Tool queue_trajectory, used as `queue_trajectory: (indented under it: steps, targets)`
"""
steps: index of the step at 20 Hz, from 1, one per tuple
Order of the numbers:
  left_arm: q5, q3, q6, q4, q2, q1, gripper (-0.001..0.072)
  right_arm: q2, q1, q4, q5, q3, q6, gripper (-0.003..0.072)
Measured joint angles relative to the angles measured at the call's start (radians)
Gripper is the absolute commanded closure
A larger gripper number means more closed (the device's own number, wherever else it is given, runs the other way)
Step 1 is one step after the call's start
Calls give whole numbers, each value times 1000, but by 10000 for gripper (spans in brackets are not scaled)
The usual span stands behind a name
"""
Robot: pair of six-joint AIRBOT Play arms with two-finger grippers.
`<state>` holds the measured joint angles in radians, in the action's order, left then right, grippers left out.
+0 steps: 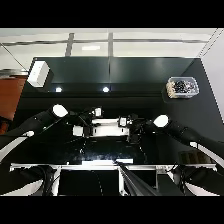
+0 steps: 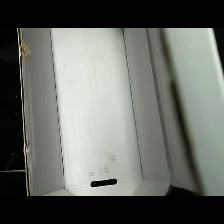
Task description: Fold the box and place the chain.
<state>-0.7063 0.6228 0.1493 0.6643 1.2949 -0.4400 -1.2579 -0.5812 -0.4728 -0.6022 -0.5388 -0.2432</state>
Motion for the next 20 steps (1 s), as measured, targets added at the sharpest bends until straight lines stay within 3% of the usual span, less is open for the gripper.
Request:
queue_trajectory:
  steps: [4,6,7,20]
  targets:
    - [0,0,0,0,0,0,675,0,-3,-4,2,0,1,-3]
    - [-1,0,1,1,0,0,675,-1,-11,-14,8,0,4,287]
    - [-2,0,2,1,0,0,675,-1,-14,-19,8,0,10,328]
    - [-7,0,0,1,0,0,675,-2,-21,-33,15,0,23,309]
